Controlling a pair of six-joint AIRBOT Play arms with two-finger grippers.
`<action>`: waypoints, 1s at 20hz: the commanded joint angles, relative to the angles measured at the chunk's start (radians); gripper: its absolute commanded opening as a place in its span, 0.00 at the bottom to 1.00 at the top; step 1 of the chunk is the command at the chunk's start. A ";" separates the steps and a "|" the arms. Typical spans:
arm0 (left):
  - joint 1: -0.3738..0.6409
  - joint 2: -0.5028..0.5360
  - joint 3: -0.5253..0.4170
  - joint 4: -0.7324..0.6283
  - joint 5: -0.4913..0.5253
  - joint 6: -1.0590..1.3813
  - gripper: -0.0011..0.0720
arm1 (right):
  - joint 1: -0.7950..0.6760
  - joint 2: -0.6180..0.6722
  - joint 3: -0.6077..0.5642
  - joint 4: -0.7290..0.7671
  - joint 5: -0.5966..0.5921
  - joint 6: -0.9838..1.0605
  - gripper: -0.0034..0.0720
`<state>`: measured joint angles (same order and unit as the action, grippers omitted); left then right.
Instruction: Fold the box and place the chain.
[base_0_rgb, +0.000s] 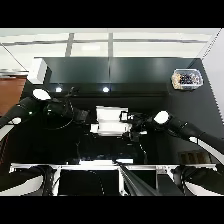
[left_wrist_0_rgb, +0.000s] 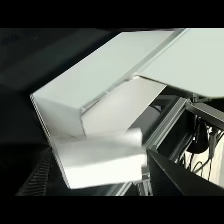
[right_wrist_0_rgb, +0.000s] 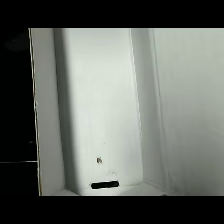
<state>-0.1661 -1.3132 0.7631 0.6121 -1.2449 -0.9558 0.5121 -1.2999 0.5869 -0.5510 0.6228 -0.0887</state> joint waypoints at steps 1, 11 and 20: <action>0.053 -0.003 0.001 -0.029 -0.064 0.057 1.00 | 0.001 0.000 0.000 -0.002 0.002 -0.001 0.67; 0.056 -0.030 0.001 -0.025 -0.075 0.116 0.87 | 0.001 0.000 0.000 -0.001 0.001 -0.001 0.67; 0.054 -0.030 0.001 0.014 -0.014 0.115 0.80 | 0.001 0.000 0.000 -0.001 0.001 -0.001 0.67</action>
